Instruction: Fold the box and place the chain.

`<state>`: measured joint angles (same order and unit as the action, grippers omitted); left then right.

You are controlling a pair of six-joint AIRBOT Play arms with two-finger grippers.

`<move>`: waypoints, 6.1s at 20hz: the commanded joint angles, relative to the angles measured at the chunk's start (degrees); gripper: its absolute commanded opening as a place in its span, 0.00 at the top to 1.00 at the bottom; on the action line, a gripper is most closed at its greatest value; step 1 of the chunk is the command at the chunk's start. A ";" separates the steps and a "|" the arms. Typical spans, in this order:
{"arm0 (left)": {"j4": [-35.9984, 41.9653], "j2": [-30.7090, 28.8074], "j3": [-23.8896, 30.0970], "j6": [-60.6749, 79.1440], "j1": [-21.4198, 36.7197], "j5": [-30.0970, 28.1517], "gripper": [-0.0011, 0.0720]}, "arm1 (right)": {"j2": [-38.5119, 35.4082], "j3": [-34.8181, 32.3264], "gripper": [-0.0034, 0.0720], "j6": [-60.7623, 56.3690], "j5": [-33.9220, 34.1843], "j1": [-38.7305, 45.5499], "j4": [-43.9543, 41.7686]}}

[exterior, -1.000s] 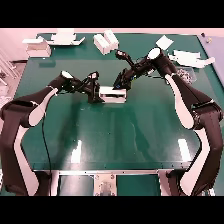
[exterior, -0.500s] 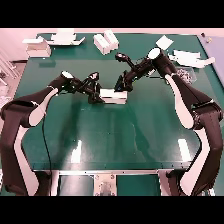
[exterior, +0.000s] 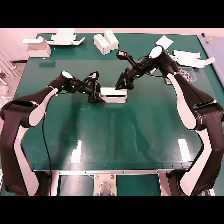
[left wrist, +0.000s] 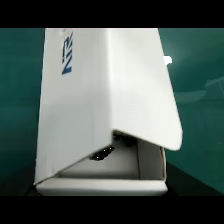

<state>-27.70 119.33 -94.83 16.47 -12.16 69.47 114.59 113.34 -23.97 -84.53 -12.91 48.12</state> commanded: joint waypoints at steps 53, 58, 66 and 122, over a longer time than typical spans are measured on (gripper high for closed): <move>-0.07 -0.04 0.00 0.04 0.02 0.11 0.25 | -9.60 -19.06 0.72 5.51 10.12 -0.24 -5.92; -0.09 -0.04 0.00 0.04 0.00 0.13 0.24 | -10.01 -22.77 0.72 10.71 18.64 -0.68 -6.60; -0.09 -0.04 0.00 0.04 0.02 0.13 0.25 | -12.15 -22.38 0.72 12.68 20.24 -0.70 -7.63; -0.07 -0.04 0.00 0.04 0.02 0.13 0.25 | -11.10 -38.71 0.91 30.21 17.00 3.34 -23.74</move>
<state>-27.73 119.33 -94.80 16.49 -12.12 69.47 102.96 74.89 6.20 -67.48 -9.56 24.51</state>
